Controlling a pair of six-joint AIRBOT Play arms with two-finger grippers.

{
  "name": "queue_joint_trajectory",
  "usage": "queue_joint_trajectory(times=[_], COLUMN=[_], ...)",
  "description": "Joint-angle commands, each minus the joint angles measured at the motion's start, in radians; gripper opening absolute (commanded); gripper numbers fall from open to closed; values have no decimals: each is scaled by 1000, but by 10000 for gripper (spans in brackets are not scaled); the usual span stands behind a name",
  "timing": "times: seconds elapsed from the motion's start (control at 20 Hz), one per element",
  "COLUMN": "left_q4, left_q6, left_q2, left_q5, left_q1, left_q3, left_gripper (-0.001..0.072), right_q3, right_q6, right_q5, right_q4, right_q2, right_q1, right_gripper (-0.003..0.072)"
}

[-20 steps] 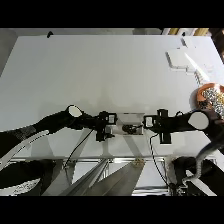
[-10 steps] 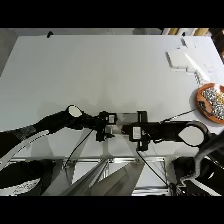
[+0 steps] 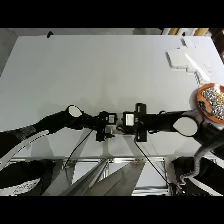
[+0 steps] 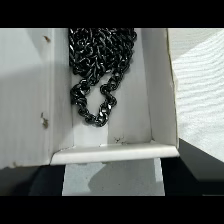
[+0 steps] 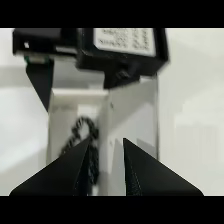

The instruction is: Fold the box and place the chain.

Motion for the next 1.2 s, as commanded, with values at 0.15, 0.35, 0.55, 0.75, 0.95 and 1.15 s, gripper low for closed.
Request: queue_joint_trajectory(times=[0.15, 0.35, 0.55, 0.75, 0.95, 1.15], left_q4=[0, 0, 0, 0, 0, 0], left_q6=[0, 0, 0, 0, 0, 0], left_q2=[1, 1, 1, 1, 1, 1], left_q5=[0, 0, 0, 0, 0, 0], left_q1=[0, 0, 0, 0, 0, 0], left_q3=[0, 0, 0, 0, 0, 0], left_gripper=[271, 271, 271, 271, 271, 272], right_q3=[43, -42, -154, -216, -219, -219], right_q6=[-9, -158, -206, -292, -302, -303], right_q5=[317, 253, 120, 80, 82, 82], right_q4=[-260, -267, -259, -260, -260, -260], right_q2=[88, 89, 88, 84, -10, -89], right_q1=[-324, -439, -447, -447, -447, -447], right_gripper=[169, 170, 171, 170, 171, 171])
